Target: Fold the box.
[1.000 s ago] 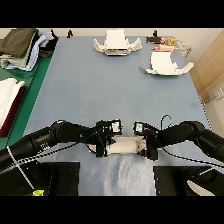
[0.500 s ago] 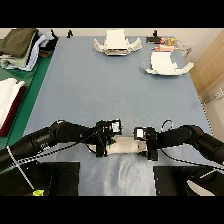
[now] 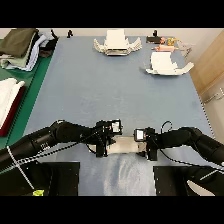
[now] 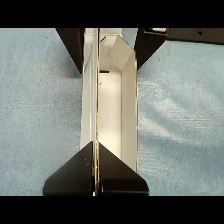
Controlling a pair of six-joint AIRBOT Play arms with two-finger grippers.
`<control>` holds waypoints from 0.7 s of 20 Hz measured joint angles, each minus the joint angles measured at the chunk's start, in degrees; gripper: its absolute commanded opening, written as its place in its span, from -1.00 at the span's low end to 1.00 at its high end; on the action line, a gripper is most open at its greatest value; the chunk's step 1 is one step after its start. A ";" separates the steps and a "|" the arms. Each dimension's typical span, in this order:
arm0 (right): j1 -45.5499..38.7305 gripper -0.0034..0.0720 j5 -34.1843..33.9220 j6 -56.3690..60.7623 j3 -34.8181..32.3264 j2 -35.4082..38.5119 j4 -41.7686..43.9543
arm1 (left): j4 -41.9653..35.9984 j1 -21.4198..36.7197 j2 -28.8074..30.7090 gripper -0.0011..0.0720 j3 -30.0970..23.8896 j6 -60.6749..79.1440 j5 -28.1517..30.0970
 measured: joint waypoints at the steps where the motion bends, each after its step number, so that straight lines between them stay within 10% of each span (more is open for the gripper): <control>1: 0.00 0.73 0.09 -0.44 -0.07 -0.20 0.31 | 0.00 0.00 0.00 -0.93 0.00 0.02 0.00; 4: 0.02 0.34 0.68 -1.51 -0.22 -0.70 1.05 | 0.00 0.00 0.00 -0.93 0.00 0.00 0.02; 14: -0.04 0.34 0.22 -2.32 -0.28 -0.94 1.51 | 0.00 0.00 0.00 -0.93 0.00 0.00 0.02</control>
